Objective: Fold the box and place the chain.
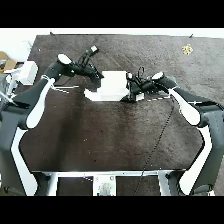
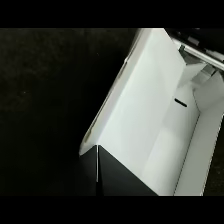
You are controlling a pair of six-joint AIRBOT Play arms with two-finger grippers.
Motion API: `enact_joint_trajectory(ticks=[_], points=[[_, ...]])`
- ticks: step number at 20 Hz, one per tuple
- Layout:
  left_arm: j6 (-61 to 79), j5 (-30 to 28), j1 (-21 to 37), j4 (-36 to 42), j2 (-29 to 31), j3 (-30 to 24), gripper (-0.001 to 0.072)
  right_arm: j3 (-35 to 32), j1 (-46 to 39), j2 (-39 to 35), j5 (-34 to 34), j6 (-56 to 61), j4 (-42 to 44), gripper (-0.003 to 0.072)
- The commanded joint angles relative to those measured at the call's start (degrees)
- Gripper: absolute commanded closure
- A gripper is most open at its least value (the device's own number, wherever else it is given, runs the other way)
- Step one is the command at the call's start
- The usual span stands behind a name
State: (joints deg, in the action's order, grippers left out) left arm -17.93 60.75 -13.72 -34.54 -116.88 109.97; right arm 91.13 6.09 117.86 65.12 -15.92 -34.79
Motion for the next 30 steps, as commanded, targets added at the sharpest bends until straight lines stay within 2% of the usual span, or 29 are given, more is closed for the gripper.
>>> enact_joint_trajectory(ticks=[1,3,5,6,7,8,11,15,17,29,30], points=[[1.6,3.8,2.14,-0.15,5.35,0.72,0.0702,0.0,0.04,0.0,0.04,0.09,0.07,0.0239],[3.67,8.52,3.52,-1.05,8.11,0.74,0.0702,0.0,0.04,0.02,0.04,0.09,0.07,0.0239],[5.03,15.74,3.82,-4.81,8.57,0.68,0.07,0.0,0.04,0.0,0.02,0.09,0.07,0.0239],[6.4,19.58,3.39,-8.79,8.24,0.48,0.0634,0.0,0.04,0.02,0.04,0.09,0.07,0.0239],[8.9,21.7,2.73,-12.31,7.96,-0.24,0.0229,0.0,0.02,0.0,0.04,0.09,0.07,0.0239],[10.08,21.29,2.05,-14.36,7.85,-1.66,0.0,0.0,0.04,0.02,0.04,0.09,0.07,0.0239],[18.27,16.61,0.72,-14.93,7.87,-6.91,-0.0011,0.0,0.04,0.02,0.04,0.09,0.07,0.0239],[25.4,4.35,-0.87,-16.02,7.87,-14.97,-0.0011,0.0,0.04,0.02,0.02,0.09,0.07,0.0239],[25.73,-0.52,-1.53,-15.39,7.87,-17.35,-0.0011,0.0,0.04,0.02,0.04,0.09,0.07,0.0239],[25.73,-3.15,-1.73,-12.57,7.45,-18.18,-0.0011,0.0,0.04,0.0,0.04,0.09,0.07,0.0239],[25.64,-2.56,-1.73,-12.59,6.88,-18.18,0.0021,0.0,0.04,0.0,0.04,0.09,0.07,0.0239]])
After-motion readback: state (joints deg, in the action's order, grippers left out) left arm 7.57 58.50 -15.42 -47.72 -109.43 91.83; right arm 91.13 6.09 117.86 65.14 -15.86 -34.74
